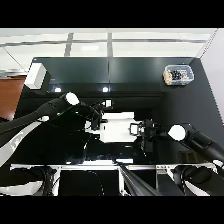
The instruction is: Fold the box and place the chain.
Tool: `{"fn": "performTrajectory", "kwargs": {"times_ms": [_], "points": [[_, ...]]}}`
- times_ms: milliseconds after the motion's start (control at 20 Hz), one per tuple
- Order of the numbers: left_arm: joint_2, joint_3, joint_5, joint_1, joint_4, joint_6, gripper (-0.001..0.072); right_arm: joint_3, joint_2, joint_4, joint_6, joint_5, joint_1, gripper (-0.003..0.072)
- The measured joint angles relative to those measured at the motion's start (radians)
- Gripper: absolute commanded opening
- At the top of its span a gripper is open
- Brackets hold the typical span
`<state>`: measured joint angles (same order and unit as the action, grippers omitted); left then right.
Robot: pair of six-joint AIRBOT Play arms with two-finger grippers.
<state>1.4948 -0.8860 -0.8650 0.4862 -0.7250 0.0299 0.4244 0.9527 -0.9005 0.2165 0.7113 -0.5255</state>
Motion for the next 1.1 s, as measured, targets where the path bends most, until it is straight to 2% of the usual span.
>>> {"fn": "performTrajectory", "kwargs": {"times_ms": [450,750,1100], "points": [[0.000,0.000,-0.010,0.000,0.000,-0.010,0.0027,0.107,0.021,0.015,-0.019,-0.023,0.031,0.0696],[0.000,0.000,-0.032,0.000,0.000,-0.011,0.0027,0.123,0.042,0.156,-0.151,0.045,0.122,0.0696],[0.000,0.000,-0.035,0.000,0.000,-0.011,0.0027,0.125,0.118,0.335,-0.354,0.045,0.198,0.0697]]}}
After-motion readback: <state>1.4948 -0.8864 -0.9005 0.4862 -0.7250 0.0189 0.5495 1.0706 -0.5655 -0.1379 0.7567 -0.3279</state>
